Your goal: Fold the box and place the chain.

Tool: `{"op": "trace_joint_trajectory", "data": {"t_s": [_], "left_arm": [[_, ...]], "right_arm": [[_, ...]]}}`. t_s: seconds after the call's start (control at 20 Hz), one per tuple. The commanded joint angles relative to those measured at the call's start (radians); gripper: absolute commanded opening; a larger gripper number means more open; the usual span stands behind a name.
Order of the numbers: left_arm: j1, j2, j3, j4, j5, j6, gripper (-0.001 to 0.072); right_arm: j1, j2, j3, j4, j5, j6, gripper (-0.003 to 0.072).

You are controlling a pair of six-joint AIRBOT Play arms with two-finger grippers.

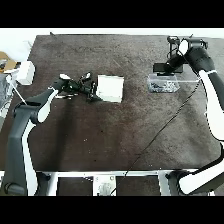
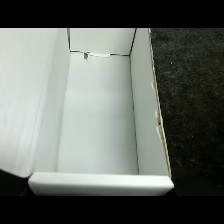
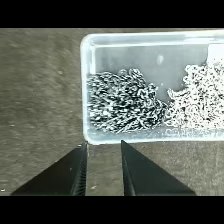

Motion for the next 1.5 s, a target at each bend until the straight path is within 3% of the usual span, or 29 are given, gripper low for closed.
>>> {"op": "trace_joint_trajectory", "data": {"t_s": [0.0,0.25,0.6,0.7,0.75,0.85,1.2,1.25,1.3,1.45], "left_arm": [[0.001,-0.001,0.000,0.000,0.001,0.000,0.0226],[0.001,-0.001,0.000,0.000,0.000,0.000,0.0226],[0.001,-0.001,0.000,0.000,0.000,0.000,0.0226],[0.001,-0.001,0.000,0.000,0.000,0.000,0.0226],[0.001,-0.001,0.000,0.000,0.001,0.000,0.0226],[0.001,-0.001,0.000,0.000,0.000,0.000,0.0226],[0.001,-0.001,0.000,0.000,0.000,0.000,0.0226],[0.001,-0.001,0.000,0.000,0.000,0.000,0.0226],[0.001,-0.001,0.000,0.000,0.000,0.000,0.0226],[0.001,-0.001,0.000,0.000,0.001,0.000,0.0226]], "right_arm": [[-0.053,-0.076,0.001,0.052,-0.008,-0.077,0.0247],[-0.055,-0.156,0.001,0.130,-0.017,-0.139,0.0246],[-0.055,-0.208,0.001,0.126,-0.051,-0.138,0.0244],[-0.055,-0.206,0.001,0.127,-0.057,-0.138,0.0136],[-0.055,-0.206,0.001,0.127,-0.056,-0.137,0.0136],[-0.055,-0.195,0.002,0.127,-0.049,-0.134,0.0003],[-0.054,-0.134,0.002,0.120,-0.059,-0.134,0.0003],[-0.055,-0.130,0.002,0.124,-0.059,-0.132,0.0114],[-0.055,-0.132,0.002,0.127,-0.061,-0.130,0.0330],[-0.054,-0.152,0.002,0.141,-0.082,-0.123,0.0314]]}}
